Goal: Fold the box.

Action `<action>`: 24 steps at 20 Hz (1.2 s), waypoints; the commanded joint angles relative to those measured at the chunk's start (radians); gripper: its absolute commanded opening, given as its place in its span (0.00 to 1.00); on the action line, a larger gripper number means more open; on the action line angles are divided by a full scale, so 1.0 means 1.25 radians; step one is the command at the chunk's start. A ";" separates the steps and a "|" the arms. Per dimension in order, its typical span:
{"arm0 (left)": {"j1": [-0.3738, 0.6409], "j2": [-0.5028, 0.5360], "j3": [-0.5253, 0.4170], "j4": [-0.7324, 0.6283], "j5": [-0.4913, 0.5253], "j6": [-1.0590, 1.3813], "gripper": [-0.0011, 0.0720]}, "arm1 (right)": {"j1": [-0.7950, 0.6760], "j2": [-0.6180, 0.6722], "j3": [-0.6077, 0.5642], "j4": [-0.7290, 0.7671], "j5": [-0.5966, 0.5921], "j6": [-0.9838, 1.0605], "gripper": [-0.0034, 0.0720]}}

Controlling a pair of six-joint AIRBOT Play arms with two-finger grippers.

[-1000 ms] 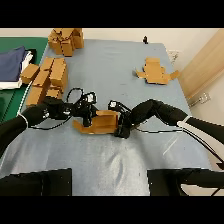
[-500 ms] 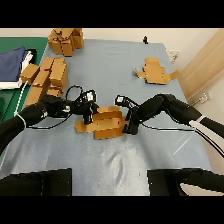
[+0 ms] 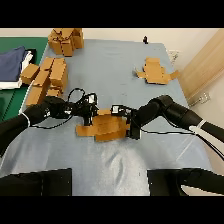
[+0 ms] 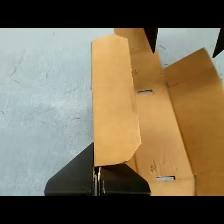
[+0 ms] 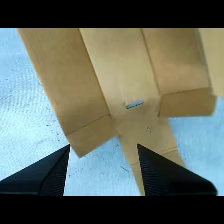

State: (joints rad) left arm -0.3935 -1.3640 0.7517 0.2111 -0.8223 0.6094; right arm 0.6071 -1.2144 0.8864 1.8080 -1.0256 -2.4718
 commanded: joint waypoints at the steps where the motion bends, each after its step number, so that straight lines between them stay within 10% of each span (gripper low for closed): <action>1: 0.000 -0.010 0.001 0.005 -0.001 0.003 0.04 | 0.056 0.013 -0.007 -0.043 0.065 0.045 0.88; 13: 0.001 -0.010 0.002 0.004 0.000 0.003 0.04 | 0.116 0.111 -0.087 -0.087 0.022 0.139 0.75; 19: 0.001 -0.010 0.002 0.005 -0.001 0.003 0.04 | 0.209 0.119 -0.237 -0.185 0.384 0.141 0.74; 24: 0.001 -0.010 0.002 0.005 -0.049 0.003 0.04 | 0.199 0.114 -0.219 -0.263 0.472 0.154 0.74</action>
